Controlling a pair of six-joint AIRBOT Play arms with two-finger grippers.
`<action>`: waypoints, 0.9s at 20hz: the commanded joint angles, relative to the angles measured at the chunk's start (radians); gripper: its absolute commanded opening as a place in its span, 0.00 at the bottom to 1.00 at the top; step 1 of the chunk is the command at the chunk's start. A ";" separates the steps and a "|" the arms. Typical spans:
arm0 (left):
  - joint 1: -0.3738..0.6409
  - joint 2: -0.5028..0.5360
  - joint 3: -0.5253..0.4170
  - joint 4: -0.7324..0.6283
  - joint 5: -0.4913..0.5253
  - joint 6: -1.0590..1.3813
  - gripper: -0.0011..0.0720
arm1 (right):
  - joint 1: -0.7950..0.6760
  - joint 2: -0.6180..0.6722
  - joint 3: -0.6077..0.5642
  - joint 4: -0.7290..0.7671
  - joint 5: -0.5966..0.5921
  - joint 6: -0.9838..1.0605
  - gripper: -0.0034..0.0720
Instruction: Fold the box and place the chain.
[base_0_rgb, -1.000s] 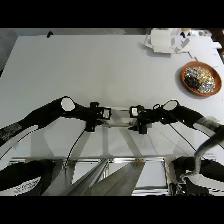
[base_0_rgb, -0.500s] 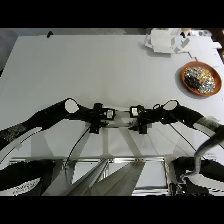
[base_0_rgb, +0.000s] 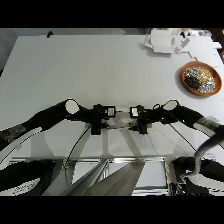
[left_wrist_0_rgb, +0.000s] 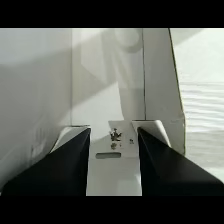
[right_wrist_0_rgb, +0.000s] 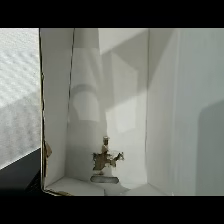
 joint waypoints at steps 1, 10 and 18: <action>0.016 0.056 0.000 0.031 -0.090 -0.151 0.38 | 0.000 0.000 0.000 0.001 0.000 0.003 0.40; 0.272 0.384 0.000 0.344 -0.319 -1.025 0.02 | 0.000 0.000 0.000 0.001 0.000 0.003 0.40; 0.457 0.317 -0.097 0.392 -0.291 -1.353 0.02 | 0.000 0.000 0.000 0.001 0.000 0.003 0.40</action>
